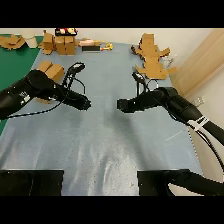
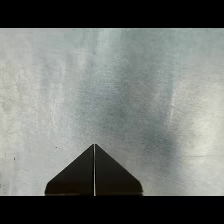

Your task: Fold the box.

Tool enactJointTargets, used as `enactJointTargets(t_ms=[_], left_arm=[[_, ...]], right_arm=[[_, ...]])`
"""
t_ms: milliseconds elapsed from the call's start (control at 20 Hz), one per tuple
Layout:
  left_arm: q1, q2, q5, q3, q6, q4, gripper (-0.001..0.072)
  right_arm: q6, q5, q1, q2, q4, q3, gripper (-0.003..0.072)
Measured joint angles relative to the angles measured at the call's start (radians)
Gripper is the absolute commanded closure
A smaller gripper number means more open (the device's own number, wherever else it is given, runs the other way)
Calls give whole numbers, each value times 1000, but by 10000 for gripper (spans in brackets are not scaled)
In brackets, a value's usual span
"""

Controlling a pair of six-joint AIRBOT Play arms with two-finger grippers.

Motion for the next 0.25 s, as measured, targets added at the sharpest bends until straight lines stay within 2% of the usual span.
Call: enactJointTargets(t_ms=[250], left_arm=[[-2,0,0,0,0,-1,697]], right_arm=[[-3,-1,0,-1,3,2,682]])
